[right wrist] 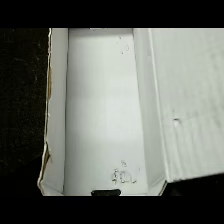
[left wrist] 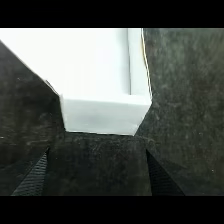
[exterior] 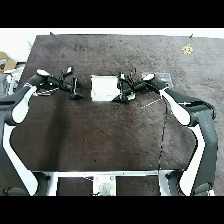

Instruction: Fold the box and place the chain.

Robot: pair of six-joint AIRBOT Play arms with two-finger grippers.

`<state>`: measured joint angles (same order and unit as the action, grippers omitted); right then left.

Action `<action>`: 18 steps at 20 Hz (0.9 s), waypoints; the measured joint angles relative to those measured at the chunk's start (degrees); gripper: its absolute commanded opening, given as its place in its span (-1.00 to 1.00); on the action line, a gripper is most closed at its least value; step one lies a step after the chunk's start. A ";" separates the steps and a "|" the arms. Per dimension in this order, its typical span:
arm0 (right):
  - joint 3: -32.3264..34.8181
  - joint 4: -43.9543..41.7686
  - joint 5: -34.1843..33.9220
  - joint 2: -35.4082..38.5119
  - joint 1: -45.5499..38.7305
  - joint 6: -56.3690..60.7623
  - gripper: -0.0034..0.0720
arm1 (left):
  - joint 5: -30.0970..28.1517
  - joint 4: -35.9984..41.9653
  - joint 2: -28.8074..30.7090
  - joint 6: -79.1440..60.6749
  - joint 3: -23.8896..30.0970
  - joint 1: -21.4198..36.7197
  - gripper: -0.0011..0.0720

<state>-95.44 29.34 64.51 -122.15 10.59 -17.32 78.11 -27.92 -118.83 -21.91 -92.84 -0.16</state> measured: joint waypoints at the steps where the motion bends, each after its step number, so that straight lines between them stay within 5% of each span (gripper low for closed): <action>1: 0.00 0.00 -0.02 0.00 0.00 -0.02 0.27 | -0.31 0.04 -0.04 -0.68 0.50 -0.61 0.97; 18: 0.00 0.00 -0.02 0.00 0.00 0.00 0.27 | -2.89 1.01 -0.26 -2.51 1.36 -1.55 0.97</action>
<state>-95.44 29.34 64.49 -122.15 10.59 -17.32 75.22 -26.92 -119.09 -24.43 -91.48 -1.72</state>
